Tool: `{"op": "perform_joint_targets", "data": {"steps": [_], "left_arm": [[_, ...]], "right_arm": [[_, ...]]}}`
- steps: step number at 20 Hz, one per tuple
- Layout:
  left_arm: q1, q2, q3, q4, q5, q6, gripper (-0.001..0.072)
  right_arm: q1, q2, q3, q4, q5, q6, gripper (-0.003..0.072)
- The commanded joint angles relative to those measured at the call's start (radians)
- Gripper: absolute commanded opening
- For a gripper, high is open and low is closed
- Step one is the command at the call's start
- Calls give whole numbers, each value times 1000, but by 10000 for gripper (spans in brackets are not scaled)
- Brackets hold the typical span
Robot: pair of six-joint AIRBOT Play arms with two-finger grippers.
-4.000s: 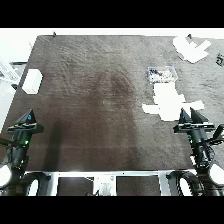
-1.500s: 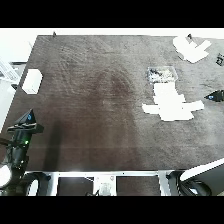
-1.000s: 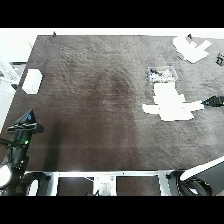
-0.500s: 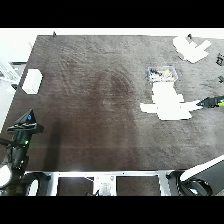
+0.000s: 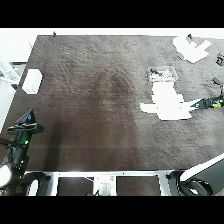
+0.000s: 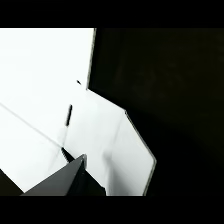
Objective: Fold the box and place the chain.
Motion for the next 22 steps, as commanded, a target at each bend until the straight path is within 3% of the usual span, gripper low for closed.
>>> {"op": "perform_joint_targets", "data": {"steps": [1, 3, 5, 9, 11, 12, 13, 17, 22], "left_arm": [[0, 0, 0, 0, 0, 0, 23], [-1, 0, 0, 0, 0, 0, 23], [0, 0, 0, 0, 0, 0, 23], [0, 0, 0, 0, 0, 0, 23], [0, 0, 0, 0, 0, 0, 23], [0, 0, 0, 0, 0, 0, 22], [0, 0, 0, 0, 0, 0, 22], [0, 0, 0, 0, 0, 0, 22], [0, 0, 0, 0, 0, 0, 23]], "right_arm": [[8, -10, -1, 72, 9, -6, 383], [21, -11, -3, 76, 22, -6, 371], [33, -11, -6, 75, 35, -5, 295], [41, -11, -6, 72, 56, -5, 262], [41, -11, -6, 72, 86, -5, 159], [41, -11, -7, 71, 100, -2, 50], [41, -11, -7, 68, 100, 26, 10], [71, 5, -76, 61, 101, 153, 7], [206, 118, -346, 120, 99, 149, 6]]}}
